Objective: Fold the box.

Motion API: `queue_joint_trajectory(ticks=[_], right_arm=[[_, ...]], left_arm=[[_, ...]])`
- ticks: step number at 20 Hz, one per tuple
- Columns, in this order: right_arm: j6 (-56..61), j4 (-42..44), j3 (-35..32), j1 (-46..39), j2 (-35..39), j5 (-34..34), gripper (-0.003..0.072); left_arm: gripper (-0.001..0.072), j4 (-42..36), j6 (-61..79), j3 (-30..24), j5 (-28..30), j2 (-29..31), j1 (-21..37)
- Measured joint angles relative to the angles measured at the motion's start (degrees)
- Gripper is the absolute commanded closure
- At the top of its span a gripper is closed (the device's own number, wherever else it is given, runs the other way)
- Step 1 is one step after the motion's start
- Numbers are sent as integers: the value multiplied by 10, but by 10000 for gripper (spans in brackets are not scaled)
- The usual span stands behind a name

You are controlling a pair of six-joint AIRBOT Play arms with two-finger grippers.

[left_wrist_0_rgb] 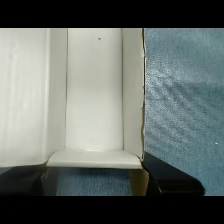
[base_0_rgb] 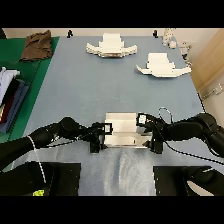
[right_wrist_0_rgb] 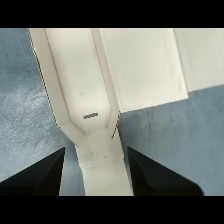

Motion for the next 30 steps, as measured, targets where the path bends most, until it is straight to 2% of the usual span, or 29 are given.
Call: queue_joint_trajectory(ticks=[5, 6, 8, 9, 11, 13, 14, 15, 17, 19, 30], right_arm=[[-68, 18, -9, 10, -29, 38, 90], [-78, 22, -12, 12, -34, 44, 113], [-92, 26, -17, 17, -41, 56, 222], [-96, 29, -19, 20, -45, 62, 300], [-105, 31, -21, 23, -50, 73, 395], [-115, 38, -22, 26, -52, 83, 450], [-120, 43, -23, 26, -53, 86, 544], [-124, 50, -23, 27, -54, 89, 547], [-132, 64, -23, 27, -55, 92, 638], [-136, 76, -23, 28, -56, 94, 656], [-156, 116, -23, 28, -78, 101, 655]], left_arm=[[332, 0, 0, 0, 0, 0, 0], [332, 0, 0, 0, 0, 0, 0], [332, 0, 0, 0, 0, 0, 0], [332, 0, 0, 0, 0, 0, 0], [332, 0, 0, 0, 0, 0, 0], [332, 0, 0, 0, 0, 0, 0], [332, 0, 0, 0, 0, 0, 0], [332, 0, 0, 0, 0, 0, 0], [332, 0, 0, 0, 0, 0, 0], [332, 0, 0, 0, 0, 0, 0], [332, 0, 0, 0, 0, 0, 0]])
